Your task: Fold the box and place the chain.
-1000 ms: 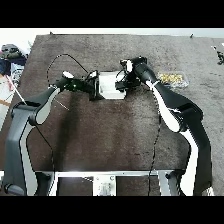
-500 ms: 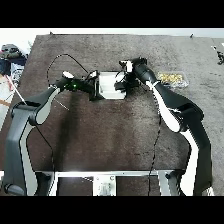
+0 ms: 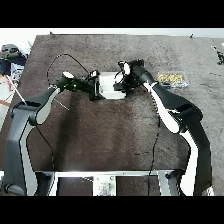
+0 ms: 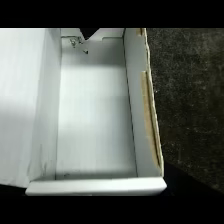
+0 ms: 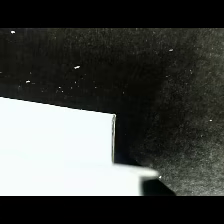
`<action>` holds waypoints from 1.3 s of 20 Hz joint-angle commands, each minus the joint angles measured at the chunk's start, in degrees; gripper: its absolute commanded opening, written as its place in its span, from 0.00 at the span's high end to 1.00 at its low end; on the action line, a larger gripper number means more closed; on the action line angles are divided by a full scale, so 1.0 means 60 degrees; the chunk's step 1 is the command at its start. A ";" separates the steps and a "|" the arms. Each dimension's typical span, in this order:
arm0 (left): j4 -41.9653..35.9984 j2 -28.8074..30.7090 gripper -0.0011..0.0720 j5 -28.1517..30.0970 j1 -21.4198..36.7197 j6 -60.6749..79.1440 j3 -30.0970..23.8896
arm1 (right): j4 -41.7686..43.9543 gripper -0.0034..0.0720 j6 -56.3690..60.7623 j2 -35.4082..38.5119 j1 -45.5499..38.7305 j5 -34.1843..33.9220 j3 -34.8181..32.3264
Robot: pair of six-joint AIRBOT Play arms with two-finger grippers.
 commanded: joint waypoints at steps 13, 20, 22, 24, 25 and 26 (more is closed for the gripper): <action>-0.0004 0.0000 0.34 -0.0011 0.0004 -0.0036 0.0000 | 0.0466 0.55 0.0248 0.0495 0.0047 -0.0164 0.0018; -0.0004 0.0000 0.34 -0.0011 0.0004 -0.0036 0.0000 | 0.0197 0.55 -0.0557 0.1129 0.0007 0.0233 0.0018; -0.0004 0.0000 0.34 -0.0011 0.0004 -0.0036 0.0000 | -0.0240 0.55 -0.1002 0.1596 -0.0091 0.0299 0.0018; -0.0004 0.0000 0.34 -0.0011 0.0004 -0.0036 0.0000 | -0.0783 0.55 -0.1432 0.2087 -0.0364 0.0368 0.0018; 0.0000 0.0000 0.34 -0.0011 0.0004 -0.0036 0.0000 | -0.0958 0.55 -0.1636 0.2269 -0.0601 0.0364 0.0018; -0.0004 0.0000 0.34 -0.0011 0.0004 -0.0036 0.0000 | -0.0969 0.55 -0.1887 0.2408 -0.0943 0.0375 0.0018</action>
